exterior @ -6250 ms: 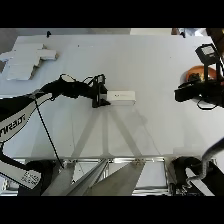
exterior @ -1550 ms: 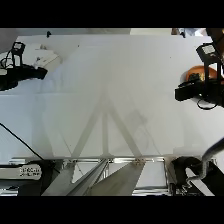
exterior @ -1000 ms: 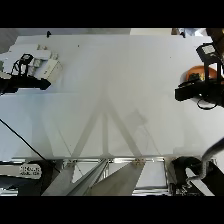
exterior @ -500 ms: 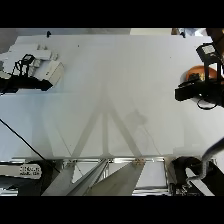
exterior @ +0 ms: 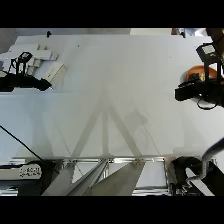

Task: Fold the box and place the chain.

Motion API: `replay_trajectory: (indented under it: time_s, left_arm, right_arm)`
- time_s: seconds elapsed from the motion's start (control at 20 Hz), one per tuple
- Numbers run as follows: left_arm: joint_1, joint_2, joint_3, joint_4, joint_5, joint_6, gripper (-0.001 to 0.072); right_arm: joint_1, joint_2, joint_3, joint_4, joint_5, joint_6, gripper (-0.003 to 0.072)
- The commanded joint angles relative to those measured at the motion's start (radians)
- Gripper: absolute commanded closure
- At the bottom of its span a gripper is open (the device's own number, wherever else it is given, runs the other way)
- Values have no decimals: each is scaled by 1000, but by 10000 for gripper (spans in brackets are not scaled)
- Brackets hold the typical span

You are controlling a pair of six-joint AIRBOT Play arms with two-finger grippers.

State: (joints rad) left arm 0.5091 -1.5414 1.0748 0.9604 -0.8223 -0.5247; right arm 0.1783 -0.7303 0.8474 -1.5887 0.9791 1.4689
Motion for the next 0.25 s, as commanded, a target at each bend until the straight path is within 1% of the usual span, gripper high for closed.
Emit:
replay_trajectory:
  time_s: [0.0, 0.2]
  left_arm:
    - [1, 37, 1, -2, -40, 0, 3]
    - [1, 101, 1, -2, -88, 0, 3]
  right_arm:
    - [0, 1, 0, 0, 0, 0, 675]
    - [0, 1, 0, 0, 0, 0, 675]
